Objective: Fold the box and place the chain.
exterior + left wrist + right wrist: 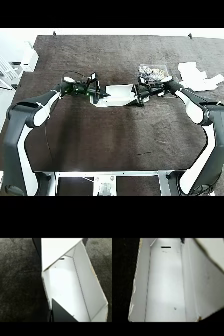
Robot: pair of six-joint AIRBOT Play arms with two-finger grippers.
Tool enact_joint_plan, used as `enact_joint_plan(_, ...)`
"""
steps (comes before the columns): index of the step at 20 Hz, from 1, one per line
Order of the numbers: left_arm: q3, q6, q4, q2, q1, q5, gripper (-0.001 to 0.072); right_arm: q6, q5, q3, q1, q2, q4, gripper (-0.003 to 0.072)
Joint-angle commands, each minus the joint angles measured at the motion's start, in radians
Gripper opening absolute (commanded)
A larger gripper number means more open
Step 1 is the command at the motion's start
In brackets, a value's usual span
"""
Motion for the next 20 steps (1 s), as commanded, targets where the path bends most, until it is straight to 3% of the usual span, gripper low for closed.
enact_joint_plan(1, 0.000, 0.000, 0.000, 0.000, 0.001, 0.000, 0.0021, 0.011, 0.006, 0.001, -0.002, -0.001, 0.007, 0.0673)
enact_joint_plan(9, 0.000, 0.000, 0.000, 0.000, 0.001, 0.000, 0.0021, 0.087, 0.066, 0.061, -0.004, -0.047, 0.008, 0.0664)
enact_joint_plan(20, 0.000, 0.000, 0.000, 0.000, 0.001, 0.000, 0.0021, 0.055, 0.056, 0.069, -0.003, -0.048, -0.010, 0.0663)
